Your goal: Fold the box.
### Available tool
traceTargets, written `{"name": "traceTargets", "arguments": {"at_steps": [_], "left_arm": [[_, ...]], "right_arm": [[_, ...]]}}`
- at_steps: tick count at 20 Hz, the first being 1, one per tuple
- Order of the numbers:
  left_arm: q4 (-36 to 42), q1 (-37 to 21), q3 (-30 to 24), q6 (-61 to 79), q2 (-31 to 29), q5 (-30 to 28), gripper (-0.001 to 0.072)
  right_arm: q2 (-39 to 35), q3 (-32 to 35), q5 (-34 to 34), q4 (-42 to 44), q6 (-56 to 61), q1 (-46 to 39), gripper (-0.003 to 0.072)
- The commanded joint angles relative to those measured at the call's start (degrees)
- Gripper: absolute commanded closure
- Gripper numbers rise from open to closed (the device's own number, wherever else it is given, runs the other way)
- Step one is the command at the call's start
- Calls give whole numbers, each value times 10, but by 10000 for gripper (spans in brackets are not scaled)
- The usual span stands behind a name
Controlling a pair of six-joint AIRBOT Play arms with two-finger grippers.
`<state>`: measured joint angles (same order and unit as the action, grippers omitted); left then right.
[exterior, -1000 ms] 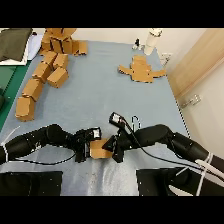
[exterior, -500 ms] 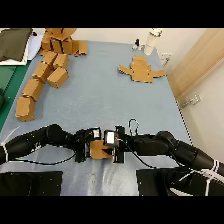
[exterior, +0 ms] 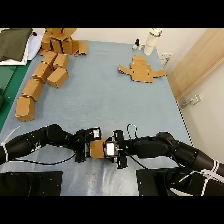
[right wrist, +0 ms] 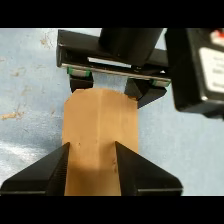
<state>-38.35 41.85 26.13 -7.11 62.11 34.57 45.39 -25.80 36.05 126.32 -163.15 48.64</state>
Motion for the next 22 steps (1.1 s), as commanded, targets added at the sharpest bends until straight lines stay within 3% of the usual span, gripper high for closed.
{"name": "traceTargets", "arguments": {"at_steps": [1, 7, 9, 11, 12, 14, 19, 20, 22], "left_arm": [[0, 0, 0, 0, 0, 0, 178], [0, 0, 0, 0, 0, 0, 178], [0, 0, 0, 0, 0, 0, 178], [0, 0, 0, 0, 0, 0, 178], [0, 0, 0, 0, 0, 0, 178], [0, 0, 0, 0, 0, 0, 178], [0, 0, 0, 0, 0, 0, 178], [0, 0, 0, 0, 0, 0, 178], [0, 0, 0, 0, 0, 0, 178]], "right_arm": [[18, 3, -34, -17, -20, 1, 214], [19, 3, -41, -17, -39, 1, 215], [16, 3, -41, -17, -39, 1, 242], [4, 3, -41, -17, -39, 1, 343], [-3, 3, -41, -17, -39, 1, 343], [-14, 3, -41, -21, -39, 1, 419], [-24, 3, -41, -23, -39, 1, 423], [-23, 3, -41, -24, -39, 1, 469], [-18, 3, -41, -28, -39, 1, 469]]}}
